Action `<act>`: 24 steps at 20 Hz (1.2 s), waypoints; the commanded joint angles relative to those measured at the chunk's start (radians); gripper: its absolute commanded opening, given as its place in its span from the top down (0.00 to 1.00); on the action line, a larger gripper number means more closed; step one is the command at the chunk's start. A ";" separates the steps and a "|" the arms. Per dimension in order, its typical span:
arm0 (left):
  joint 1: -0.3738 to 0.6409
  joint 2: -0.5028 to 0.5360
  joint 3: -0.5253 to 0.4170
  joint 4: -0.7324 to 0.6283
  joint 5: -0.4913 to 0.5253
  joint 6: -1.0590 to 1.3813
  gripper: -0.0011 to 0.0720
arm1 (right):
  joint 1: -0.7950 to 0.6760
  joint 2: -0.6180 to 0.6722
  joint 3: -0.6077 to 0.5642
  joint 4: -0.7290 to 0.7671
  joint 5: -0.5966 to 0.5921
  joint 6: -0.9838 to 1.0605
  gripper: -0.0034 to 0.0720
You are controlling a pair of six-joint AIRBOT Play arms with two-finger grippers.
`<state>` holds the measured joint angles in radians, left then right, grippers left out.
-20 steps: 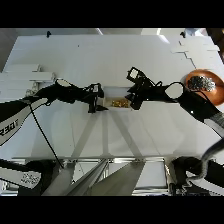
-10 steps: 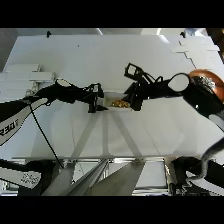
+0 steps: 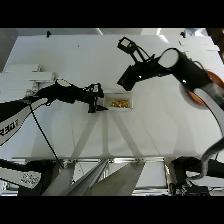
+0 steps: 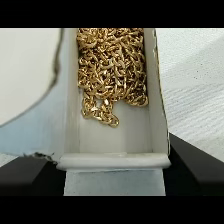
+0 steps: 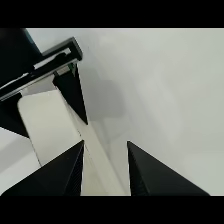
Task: Fold the box and place the chain.
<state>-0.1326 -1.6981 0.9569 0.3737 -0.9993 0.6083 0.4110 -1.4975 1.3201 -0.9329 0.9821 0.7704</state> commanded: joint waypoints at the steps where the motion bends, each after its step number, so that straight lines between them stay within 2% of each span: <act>1: 0.000 0.000 0.001 0.000 0.000 0.000 0.54 | 0.000 -0.114 0.046 0.077 0.163 0.017 0.57; 3: 0.000 0.000 0.001 0.000 0.000 0.000 0.54 | 0.000 -0.132 0.046 0.080 0.211 -0.042 0.57; 5: 0.000 0.000 0.001 0.000 0.000 0.000 0.54 | 0.000 -0.131 0.046 0.099 0.211 -0.184 0.55; 7: 0.000 0.000 0.001 0.000 0.000 0.000 0.54 | 0.004 -0.132 0.046 0.106 0.198 -0.292 0.42; 12: 0.000 0.000 0.001 0.000 0.000 0.000 0.54 | 0.011 -0.132 0.046 0.039 0.173 -0.331 0.43; 19: 0.000 0.000 0.001 0.000 0.000 0.000 0.54 | 0.012 -0.119 0.046 -0.026 0.208 -0.364 0.43; 20: 0.000 0.000 0.001 0.000 0.000 0.000 0.54 | 0.013 -0.119 0.046 -0.060 0.207 -0.362 0.44; 22: 0.000 0.000 0.001 0.000 0.000 0.000 0.54 | 0.014 -0.119 0.045 -0.109 0.208 -0.346 0.55; 24: 0.000 0.000 0.001 0.000 0.000 0.000 0.54 | 0.014 -0.119 0.046 -0.113 0.203 -0.325 0.56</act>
<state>-0.1329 -1.6985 0.9565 0.3717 -0.9993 0.6067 0.4236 -1.6173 1.3647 -1.0042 1.1912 0.4225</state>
